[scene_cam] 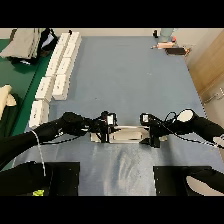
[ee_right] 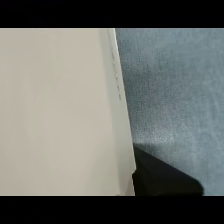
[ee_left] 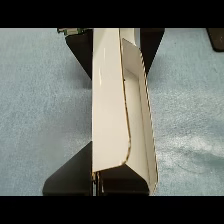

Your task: Fold the box.

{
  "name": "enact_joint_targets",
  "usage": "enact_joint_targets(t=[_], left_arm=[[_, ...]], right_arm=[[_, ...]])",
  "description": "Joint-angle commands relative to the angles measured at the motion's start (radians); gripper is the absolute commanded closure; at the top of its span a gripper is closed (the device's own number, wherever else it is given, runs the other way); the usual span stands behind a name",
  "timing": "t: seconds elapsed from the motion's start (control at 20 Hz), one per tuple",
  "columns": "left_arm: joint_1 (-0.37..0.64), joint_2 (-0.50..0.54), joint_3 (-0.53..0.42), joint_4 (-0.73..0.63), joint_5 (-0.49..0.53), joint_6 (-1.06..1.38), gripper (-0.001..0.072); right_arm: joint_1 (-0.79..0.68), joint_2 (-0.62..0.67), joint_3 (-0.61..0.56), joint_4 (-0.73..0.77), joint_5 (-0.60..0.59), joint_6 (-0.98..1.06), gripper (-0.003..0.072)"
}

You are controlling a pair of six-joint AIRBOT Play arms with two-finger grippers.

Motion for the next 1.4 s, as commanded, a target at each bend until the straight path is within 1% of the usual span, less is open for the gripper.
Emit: enact_joint_targets(t=[0.0,0.85,1.1,1.35], left_arm=[[0.0,0.0,0.0,0.0,0.0,0.0,0.0696],[0.0,0.0,0.0,0.0,0.0,0.001,0.0695],[0.0,0.0,0.0,-0.007,-0.021,0.0,0.0695],[0.0,-0.001,0.0,-0.007,-0.02,0.0,0.0693]], right_arm=[[0.001,0.001,0.0,0.0,0.001,0.001,0.0143],[0.0,0.0,0.001,0.001,0.001,0.0,0.0142],[0.0,0.0,0.001,0.001,0.001,0.001,0.0143],[0.0,0.0,0.001,0.001,0.001,0.0,0.0142]])
